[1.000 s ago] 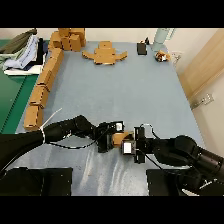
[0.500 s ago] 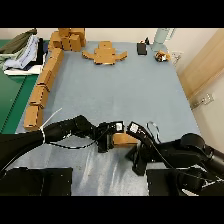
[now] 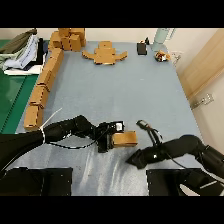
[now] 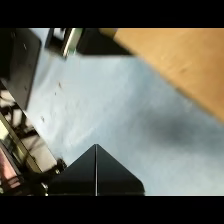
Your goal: Fold the box.
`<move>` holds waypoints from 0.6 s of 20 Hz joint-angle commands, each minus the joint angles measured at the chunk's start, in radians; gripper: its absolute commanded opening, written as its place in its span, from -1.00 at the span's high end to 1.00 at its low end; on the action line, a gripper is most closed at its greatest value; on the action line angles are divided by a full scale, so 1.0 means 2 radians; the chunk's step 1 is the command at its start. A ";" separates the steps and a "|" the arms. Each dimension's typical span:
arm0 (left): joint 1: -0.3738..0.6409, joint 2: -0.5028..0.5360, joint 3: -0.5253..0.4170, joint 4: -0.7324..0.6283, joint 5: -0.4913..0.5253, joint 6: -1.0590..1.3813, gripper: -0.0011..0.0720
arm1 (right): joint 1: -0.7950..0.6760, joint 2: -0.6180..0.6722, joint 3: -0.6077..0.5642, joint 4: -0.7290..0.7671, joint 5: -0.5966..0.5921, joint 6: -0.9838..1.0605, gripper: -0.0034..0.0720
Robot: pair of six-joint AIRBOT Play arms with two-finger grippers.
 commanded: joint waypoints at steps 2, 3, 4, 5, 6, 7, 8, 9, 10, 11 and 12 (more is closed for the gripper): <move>0.000 0.000 0.000 0.000 0.000 0.000 -0.03 | -0.180 -0.092 0.027 0.126 -0.108 -0.159 0.91; 0.000 0.000 0.000 0.000 0.000 0.000 -0.03 | -0.206 -0.126 0.044 0.133 -0.124 -0.172 0.91; 0.000 0.000 0.000 0.000 0.000 0.000 -0.03 | -0.225 -0.161 0.066 0.135 -0.138 -0.175 0.90; 0.000 0.000 0.000 0.000 0.000 0.000 -0.03 | -0.239 -0.190 0.084 0.138 -0.151 -0.174 0.90; 0.000 0.000 0.000 0.000 0.000 0.000 -0.03 | -0.244 -0.208 0.096 0.140 -0.161 -0.173 0.90; 0.000 0.000 0.000 0.000 0.000 0.000 -0.03 | -0.244 -0.219 0.100 0.140 -0.169 -0.173 0.90; 0.000 0.000 0.000 0.000 0.000 0.000 -0.03 | -0.244 -0.221 0.098 0.137 -0.172 -0.173 0.90; 0.000 0.000 0.000 0.000 0.000 0.000 -0.03 | -0.241 -0.221 0.094 0.132 -0.171 -0.173 0.90; 0.000 0.000 0.000 0.000 0.000 0.000 -0.03 | -0.237 -0.221 0.090 0.127 -0.167 -0.173 0.90; 0.000 0.000 0.000 0.000 0.000 0.000 -0.03 | -0.234 -0.221 0.085 0.119 -0.157 -0.173 0.90; 0.000 0.000 0.000 0.000 0.000 0.000 -0.03 | -0.233 -0.221 0.080 0.113 -0.145 -0.173 0.90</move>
